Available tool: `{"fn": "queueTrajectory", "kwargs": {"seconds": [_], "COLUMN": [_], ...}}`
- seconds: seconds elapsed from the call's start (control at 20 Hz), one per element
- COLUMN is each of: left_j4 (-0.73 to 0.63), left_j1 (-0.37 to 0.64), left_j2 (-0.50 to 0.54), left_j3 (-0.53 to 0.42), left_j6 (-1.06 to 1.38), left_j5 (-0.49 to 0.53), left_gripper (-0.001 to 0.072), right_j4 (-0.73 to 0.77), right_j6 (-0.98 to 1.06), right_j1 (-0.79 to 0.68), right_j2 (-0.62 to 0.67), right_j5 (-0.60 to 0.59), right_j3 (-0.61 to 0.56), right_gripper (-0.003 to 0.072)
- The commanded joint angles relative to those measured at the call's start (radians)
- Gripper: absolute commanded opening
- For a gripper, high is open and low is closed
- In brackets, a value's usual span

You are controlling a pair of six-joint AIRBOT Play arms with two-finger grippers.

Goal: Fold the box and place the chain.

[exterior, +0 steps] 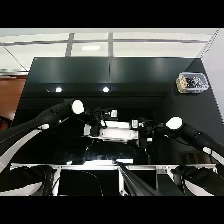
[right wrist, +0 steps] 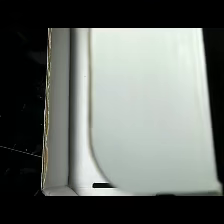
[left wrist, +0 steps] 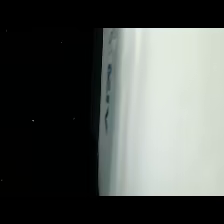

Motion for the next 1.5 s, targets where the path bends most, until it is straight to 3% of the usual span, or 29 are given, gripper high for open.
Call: {"fn": "queueTrajectory", "kwargs": {"seconds": [0.0, 0.45, 1.0, 1.05, 1.1, 1.15, 1.25, 1.3, 1.45], "left_j4": [-0.001, -0.007, -0.008, -0.008, -0.007, -0.006, 0.017, 0.053, 0.238], "left_j1": [-0.001, -0.001, -0.001, -0.001, -0.001, -0.001, 0.000, 0.000, 0.000], "left_j2": [0.001, 0.001, 0.001, 0.001, 0.001, 0.002, 0.023, 0.046, 0.142], "left_j3": [0.001, 0.001, 0.001, 0.001, 0.001, 0.001, 0.002, 0.002, 0.011], "left_j6": [-0.004, -0.004, -0.004, -0.004, -0.004, -0.005, -0.013, -0.043, -0.289], "left_j5": [-0.001, -0.001, -0.001, -0.001, 0.000, -0.002, -0.027, -0.053, -0.172], "left_gripper": [0.0026, 0.0026, 0.0026, 0.0027, 0.0031, 0.0109, 0.0447, 0.0533, 0.0548], "right_j4": [0.012, -0.058, -0.083, -0.083, -0.083, -0.083, -0.083, -0.084, -0.093], "right_j6": [-0.022, 0.058, 0.077, 0.077, 0.077, 0.077, 0.077, 0.076, 0.076], "right_j1": [0.000, 0.045, 0.045, 0.045, 0.045, 0.045, 0.045, 0.045, 0.045], "right_j2": [-0.016, -0.020, -0.021, -0.021, -0.021, -0.021, -0.021, -0.021, -0.021], "right_j5": [-0.010, -0.083, -0.086, -0.086, -0.086, -0.086, -0.086, -0.085, -0.081], "right_j3": [0.000, 0.000, 0.000, 0.000, 0.000, 0.000, 0.000, 0.000, 0.000], "right_gripper": [0.0644, 0.0644, 0.0642, 0.0514, 0.0437, 0.0437, 0.0436, 0.0436, 0.0436]}}
